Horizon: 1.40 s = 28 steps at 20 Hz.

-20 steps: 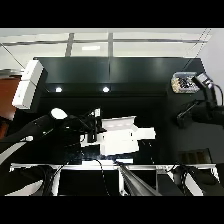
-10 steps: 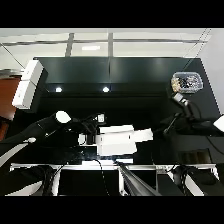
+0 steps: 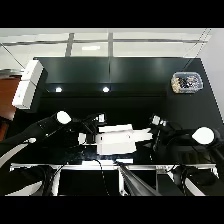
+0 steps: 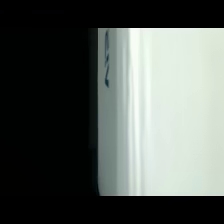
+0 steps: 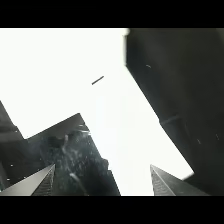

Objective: Fold the box and place the chain.

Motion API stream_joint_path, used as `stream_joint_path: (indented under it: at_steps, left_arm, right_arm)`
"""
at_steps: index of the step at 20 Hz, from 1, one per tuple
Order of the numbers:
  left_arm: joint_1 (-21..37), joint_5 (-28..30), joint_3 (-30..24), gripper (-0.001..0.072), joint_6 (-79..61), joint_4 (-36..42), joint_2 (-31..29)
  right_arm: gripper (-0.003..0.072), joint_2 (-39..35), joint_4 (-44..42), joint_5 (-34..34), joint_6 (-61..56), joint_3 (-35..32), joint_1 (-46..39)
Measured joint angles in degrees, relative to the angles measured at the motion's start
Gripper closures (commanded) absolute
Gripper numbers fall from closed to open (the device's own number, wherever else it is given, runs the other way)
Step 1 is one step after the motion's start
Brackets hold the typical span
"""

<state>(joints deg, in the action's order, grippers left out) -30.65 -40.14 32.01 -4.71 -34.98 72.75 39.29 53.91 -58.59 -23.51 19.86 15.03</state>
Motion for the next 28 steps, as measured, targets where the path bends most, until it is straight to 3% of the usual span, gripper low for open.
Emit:
stream_joint_path:
  at_steps: [5,15,28]
  left_arm:
    - [0.0,0.1,0.0,0.0684,0.2,-0.2,0.0]
    - [-0.1,0.1,0.0,0.0684,0.1,-0.3,0.0]
    - [-0.1,0.1,0.0,0.0684,0.1,-0.4,0.0]
  right_arm:
    - [-0.0014,1.0,-0.6,7.2,6.3,-2.4,7.3]
    - [-0.0015,8.6,-3.1,11.8,13.0,-2.9,18.2]
    - [-0.0015,9.5,-7.2,21.0,13.9,-2.9,20.8]
